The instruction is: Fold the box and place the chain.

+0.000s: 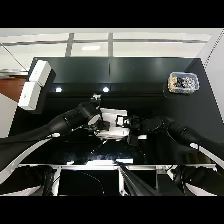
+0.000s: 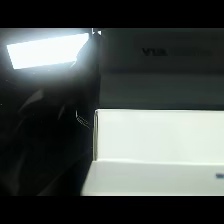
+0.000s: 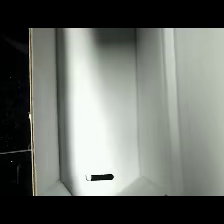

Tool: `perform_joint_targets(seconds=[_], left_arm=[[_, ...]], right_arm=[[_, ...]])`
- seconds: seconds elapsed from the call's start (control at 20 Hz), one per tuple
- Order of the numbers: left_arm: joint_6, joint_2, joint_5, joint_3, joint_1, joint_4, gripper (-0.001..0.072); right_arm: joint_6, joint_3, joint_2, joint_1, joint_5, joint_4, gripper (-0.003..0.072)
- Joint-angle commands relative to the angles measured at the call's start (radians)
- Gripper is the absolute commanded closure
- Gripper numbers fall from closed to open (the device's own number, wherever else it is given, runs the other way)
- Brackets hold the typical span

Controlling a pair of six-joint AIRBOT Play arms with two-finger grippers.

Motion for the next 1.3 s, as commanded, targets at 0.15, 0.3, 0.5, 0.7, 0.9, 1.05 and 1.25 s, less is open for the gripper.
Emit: perform_joint_targets(seconds=[0.15,0.3,0.5,0.7,0.9,1.05,1.25], left_arm=[[-0.03,0.039,-0.035,-0.013,0.003,0.021,0.0683],[-0.039,0.034,-0.011,-0.029,0.004,0.019,0.0683],[-0.039,0.024,0.017,-0.05,0.008,0.019,0.0682],[-0.039,0.022,0.021,-0.049,0.007,0.019,0.0682],[-0.039,0.022,0.02,-0.049,0.007,0.019,0.0682],[-0.039,0.022,0.021,-0.049,0.007,0.018,0.0682],[-0.039,0.022,0.024,-0.049,0.005,0.018,0.0682]], right_arm=[[0.011,0.001,0.119,0.001,-0.061,-0.162,-0.0019],[0.01,0.001,0.137,0.001,-0.115,-0.244,-0.0018],[-0.008,0.001,0.131,0.001,-0.11,-0.246,-0.0011],[-0.009,0.001,0.104,0.002,-0.084,-0.188,0.0016],[0.002,0.001,0.095,0.002,-0.068,-0.133,0.0232],[0.072,0.001,0.094,0.002,-0.058,-0.103,0.0355],[0.117,0.001,0.094,0.002,-0.054,-0.095,0.046]])
